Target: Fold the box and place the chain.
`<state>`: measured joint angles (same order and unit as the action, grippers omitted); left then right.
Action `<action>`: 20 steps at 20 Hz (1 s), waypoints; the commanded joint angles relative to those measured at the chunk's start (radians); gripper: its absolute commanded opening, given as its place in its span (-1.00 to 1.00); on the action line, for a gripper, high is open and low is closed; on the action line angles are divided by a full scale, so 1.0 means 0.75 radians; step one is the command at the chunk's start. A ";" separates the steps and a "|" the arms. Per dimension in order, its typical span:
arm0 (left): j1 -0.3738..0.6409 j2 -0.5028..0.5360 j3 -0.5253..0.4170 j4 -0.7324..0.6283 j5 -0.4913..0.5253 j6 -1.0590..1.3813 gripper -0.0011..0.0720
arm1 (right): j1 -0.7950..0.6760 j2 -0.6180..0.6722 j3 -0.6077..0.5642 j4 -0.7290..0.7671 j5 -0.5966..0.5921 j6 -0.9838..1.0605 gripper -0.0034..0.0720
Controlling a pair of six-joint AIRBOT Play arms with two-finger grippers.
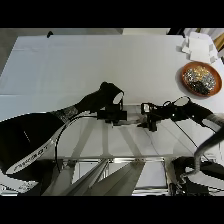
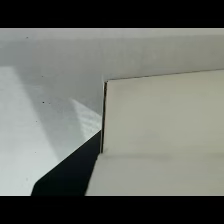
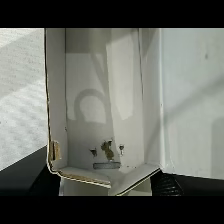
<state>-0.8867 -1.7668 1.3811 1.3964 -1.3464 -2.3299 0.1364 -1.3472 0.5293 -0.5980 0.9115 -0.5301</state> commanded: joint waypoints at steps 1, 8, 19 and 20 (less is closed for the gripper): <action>-0.009 -0.018 0.001 0.014 -0.006 -0.001 -0.78 | -0.001 0.001 0.001 -0.001 0.002 0.002 0.07; -0.008 -0.016 0.001 0.009 -0.006 0.000 -0.96 | -0.001 0.001 0.001 -0.001 0.002 0.002 0.07; 0.035 0.084 0.001 0.010 -0.076 0.040 -0.35 | -0.001 0.001 0.001 -0.001 0.002 0.002 0.07; 0.043 0.108 0.001 0.011 -0.076 0.098 -0.35 | -0.001 0.001 0.001 -0.001 0.002 0.002 0.07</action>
<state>-0.8680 -1.7229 1.3804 1.4010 -1.3979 -2.3123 0.1368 -1.3472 0.5297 -0.5900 0.9150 -0.5266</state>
